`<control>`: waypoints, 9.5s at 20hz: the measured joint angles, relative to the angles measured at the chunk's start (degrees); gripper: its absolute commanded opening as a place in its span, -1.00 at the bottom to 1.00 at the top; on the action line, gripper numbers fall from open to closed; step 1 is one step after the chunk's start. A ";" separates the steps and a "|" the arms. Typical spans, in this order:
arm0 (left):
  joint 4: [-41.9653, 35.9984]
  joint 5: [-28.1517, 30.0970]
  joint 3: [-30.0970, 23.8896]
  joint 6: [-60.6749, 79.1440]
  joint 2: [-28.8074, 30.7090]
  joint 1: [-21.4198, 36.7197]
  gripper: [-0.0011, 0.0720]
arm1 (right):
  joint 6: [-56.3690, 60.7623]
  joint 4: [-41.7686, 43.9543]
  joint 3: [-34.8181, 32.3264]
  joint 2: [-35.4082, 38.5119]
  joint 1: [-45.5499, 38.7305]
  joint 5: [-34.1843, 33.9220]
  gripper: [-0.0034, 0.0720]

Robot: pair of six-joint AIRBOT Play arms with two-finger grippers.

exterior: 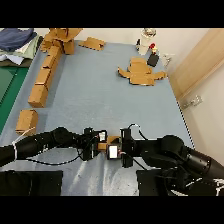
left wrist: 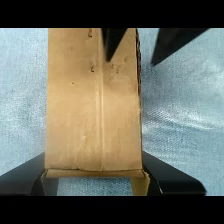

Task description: Fold the box.

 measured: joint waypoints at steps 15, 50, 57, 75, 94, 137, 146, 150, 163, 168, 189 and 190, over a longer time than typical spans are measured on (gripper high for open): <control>0.00 0.00 0.00 0.00 0.00 0.00 0.46 | 66.12 27.54 -12.63 1.73 -0.02 23.45 -0.91; -0.02 -0.02 0.00 0.00 0.00 0.00 0.46 | 86.75 -7.87 -1.95 9.64 -8.90 -17.81 -0.91; 0.00 -0.04 0.00 -0.02 0.00 0.00 0.46 | 84.94 -9.94 5.84 -1.11 -24.96 -33.64 -0.91; 0.13 0.52 0.74 -2.32 0.76 0.13 0.46 | 83.49 -3.28 7.17 -15.89 -28.61 -31.39 -0.91; 0.00 9.88 21.44 -26.80 -9.11 31.01 0.45 | 83.47 -3.17 7.17 -15.93 -28.61 -31.36 -0.90; 22.25 -7.23 51.91 -52.39 -30.23 47.98 0.45 | 83.47 -2.56 7.17 -15.93 -28.61 -30.21 -0.90; 29.99 -10.49 52.24 -61.55 -32.41 47.32 0.45 | 83.47 -2.56 7.17 -15.93 -28.61 -29.86 -0.90; 34.23 -9.73 52.37 -66.58 -33.83 47.19 0.45 | 83.47 -2.54 7.17 -15.93 -28.61 -29.81 -0.91; 36.41 -7.76 53.35 -70.97 -34.73 47.25 0.45 | 83.47 -2.49 7.17 -15.93 -28.61 -29.81 -0.90; 36.61 -10.25 55.43 -71.19 -34.73 47.32 0.45 | 83.47 -2.49 7.17 -15.93 -28.61 -29.79 -0.90; 44.24 -11.34 57.13 -78.55 -36.00 47.19 0.45 | 83.47 -2.36 7.17 -15.93 -28.61 -29.00 -0.90; 45.24 -11.37 57.13 -79.30 -36.00 47.19 0.45 | 83.47 -2.34 7.17 -15.93 -28.61 -28.98 -0.91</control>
